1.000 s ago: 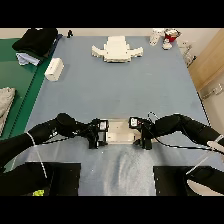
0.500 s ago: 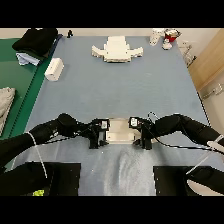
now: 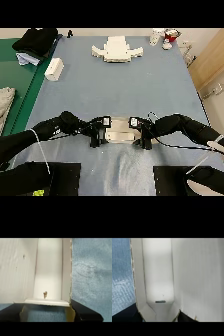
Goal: Fold the box.
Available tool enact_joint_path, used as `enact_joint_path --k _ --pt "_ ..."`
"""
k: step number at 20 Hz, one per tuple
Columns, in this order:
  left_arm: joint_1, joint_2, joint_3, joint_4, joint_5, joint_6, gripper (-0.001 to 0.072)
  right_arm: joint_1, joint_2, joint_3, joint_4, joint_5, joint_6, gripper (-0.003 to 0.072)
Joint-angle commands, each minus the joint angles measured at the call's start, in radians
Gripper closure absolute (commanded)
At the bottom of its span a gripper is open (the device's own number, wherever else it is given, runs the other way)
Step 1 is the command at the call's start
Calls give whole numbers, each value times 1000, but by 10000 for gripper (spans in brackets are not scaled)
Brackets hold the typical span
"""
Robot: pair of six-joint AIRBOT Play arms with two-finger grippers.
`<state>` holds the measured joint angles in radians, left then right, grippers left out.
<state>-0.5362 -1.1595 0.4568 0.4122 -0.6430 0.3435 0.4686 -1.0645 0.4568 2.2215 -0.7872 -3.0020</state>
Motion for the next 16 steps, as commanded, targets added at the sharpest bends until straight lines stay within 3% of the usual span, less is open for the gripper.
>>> enact_joint_path --k 1,16 --pt "0 -13 14 50 -40 -27 19 1 0 1 0 0 -1 210" --pt "-1 -13 14 59 -72 8 15 1 0 1 0 0 -1 210"
